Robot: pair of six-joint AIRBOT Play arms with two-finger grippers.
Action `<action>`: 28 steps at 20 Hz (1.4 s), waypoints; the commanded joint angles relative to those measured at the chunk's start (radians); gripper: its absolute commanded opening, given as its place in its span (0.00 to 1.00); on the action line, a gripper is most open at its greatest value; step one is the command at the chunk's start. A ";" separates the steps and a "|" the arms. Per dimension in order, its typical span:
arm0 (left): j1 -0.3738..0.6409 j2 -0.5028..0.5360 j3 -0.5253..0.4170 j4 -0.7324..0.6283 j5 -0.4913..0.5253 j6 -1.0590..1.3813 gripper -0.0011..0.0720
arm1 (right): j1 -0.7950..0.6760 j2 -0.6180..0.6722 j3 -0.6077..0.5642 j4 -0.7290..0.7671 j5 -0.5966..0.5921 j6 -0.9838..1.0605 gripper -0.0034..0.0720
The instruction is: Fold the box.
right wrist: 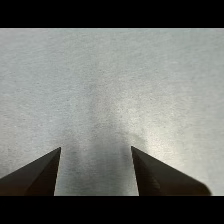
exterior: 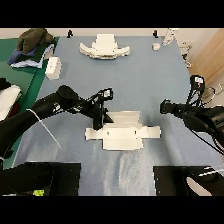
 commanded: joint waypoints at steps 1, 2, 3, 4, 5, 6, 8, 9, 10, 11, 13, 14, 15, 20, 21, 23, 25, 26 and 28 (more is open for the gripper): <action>0.003 -0.011 -0.002 -0.011 -0.022 0.004 0.03 | 0.000 0.000 -0.001 0.002 0.001 0.000 0.92; 0.003 -0.011 -0.006 0.000 -0.023 0.004 0.03 | 0.000 0.000 -0.001 0.002 0.001 0.000 0.92; 0.003 -0.011 -0.013 0.003 -0.023 0.004 0.03 | 0.000 0.000 -0.001 0.002 0.001 0.000 0.92; 0.003 -0.011 -0.019 0.003 -0.023 0.004 0.03 | 0.000 0.000 -0.001 0.002 0.001 0.000 0.92; 0.003 -0.011 -0.027 0.002 -0.020 0.004 0.03 | 0.000 0.000 -0.001 0.003 0.001 0.000 0.92; 0.003 -0.011 -0.032 0.003 -0.019 0.004 0.03 | 0.000 0.000 -0.001 0.002 0.001 0.000 0.92; 0.003 -0.012 -0.039 0.002 -0.019 0.004 0.03 | 0.000 0.000 -0.001 0.002 0.001 0.000 0.92; 0.003 -0.012 -0.039 0.002 -0.020 0.003 0.03 | 0.000 0.000 -0.001 0.002 0.001 0.000 0.92; 0.003 -0.012 -0.039 0.002 -0.021 0.003 0.03 | 0.000 0.000 -0.001 0.002 0.001 0.000 0.92; 0.003 -0.012 -0.039 0.003 -0.024 -0.003 0.03 | 0.000 0.000 -0.001 0.003 0.001 0.000 0.92; 0.003 -0.012 -0.044 0.003 -0.031 -0.028 0.03 | 0.000 0.000 -0.001 0.010 0.001 0.000 0.92; 0.003 -0.012 -0.049 0.003 -0.031 -0.028 0.03 | 0.000 0.000 -0.001 0.013 0.001 0.000 0.92; 0.003 -0.012 -0.057 0.003 -0.031 -0.028 0.03 | 0.000 0.000 -0.001 0.015 0.001 0.000 0.91; 0.002 -0.012 -0.091 0.003 -0.031 -0.027 0.03 | 0.000 0.000 -0.001 0.027 0.001 -0.001 0.91; 0.002 -0.012 -0.091 0.002 -0.034 -0.027 0.03 | 0.000 0.000 -0.001 0.028 0.000 -0.001 0.91; 0.002 -0.012 -0.091 0.003 -0.067 -0.027 0.03 | 0.000 0.000 0.000 0.028 0.000 -0.001 0.91; 0.003 -0.012 -0.091 0.003 -0.089 -0.028 0.03 | 0.000 0.000 0.000 0.030 0.000 -0.001 0.91; 0.003 -0.012 -0.091 0.003 -0.093 -0.028 0.03 | 0.000 0.000 -0.001 0.039 0.000 -0.001 0.91; 0.003 -0.012 -0.091 0.003 -0.094 -0.028 0.03 | 0.000 0.000 0.000 0.068 -0.004 -0.001 0.91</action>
